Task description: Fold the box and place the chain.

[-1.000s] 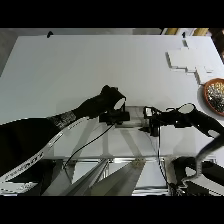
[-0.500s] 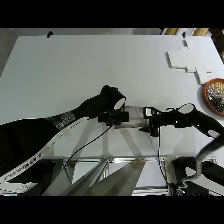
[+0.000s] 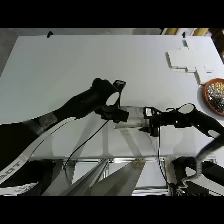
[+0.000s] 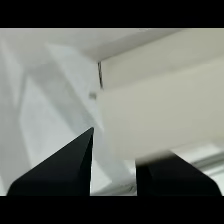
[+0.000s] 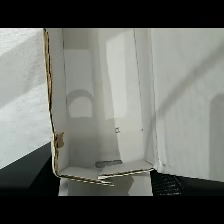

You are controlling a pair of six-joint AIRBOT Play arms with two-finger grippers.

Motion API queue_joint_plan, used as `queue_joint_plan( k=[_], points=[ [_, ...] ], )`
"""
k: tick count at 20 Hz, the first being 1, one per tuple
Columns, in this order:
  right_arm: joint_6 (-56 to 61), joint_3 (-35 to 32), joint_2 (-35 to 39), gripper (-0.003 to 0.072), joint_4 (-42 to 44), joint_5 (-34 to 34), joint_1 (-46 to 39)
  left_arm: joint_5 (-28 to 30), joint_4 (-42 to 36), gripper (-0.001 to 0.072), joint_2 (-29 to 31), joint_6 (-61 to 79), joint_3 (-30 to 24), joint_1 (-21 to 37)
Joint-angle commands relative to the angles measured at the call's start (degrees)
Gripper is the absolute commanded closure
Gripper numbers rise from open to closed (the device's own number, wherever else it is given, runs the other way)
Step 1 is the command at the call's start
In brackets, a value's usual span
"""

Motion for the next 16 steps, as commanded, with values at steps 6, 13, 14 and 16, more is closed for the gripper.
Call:
queue_joint_plan(
  k=[6,13,14,16],
  points=[
    [0.0,0.0,0.0,0.0286,0.0,0.0,0.0,9.7,-5.3,0.0178,18.6,40.8,-13.2,5.6],
    [0.0,0.0,0.0,0.0286,0.0,0.0,0.0,38.3,-25.9,0.018,18.8,102.4,-37.5,20.6],
    [0.0,0.0,0.0,0.0286,0.0,0.0,0.0,37.7,-25.9,0.0179,16.9,103.8,-37.6,21.1],
    [0.0,0.0,0.0,0.0286,0.0,0.0,0.0,37.9,-28.9,0.0169,13.6,104.1,-37.6,21.0]
  ],
)
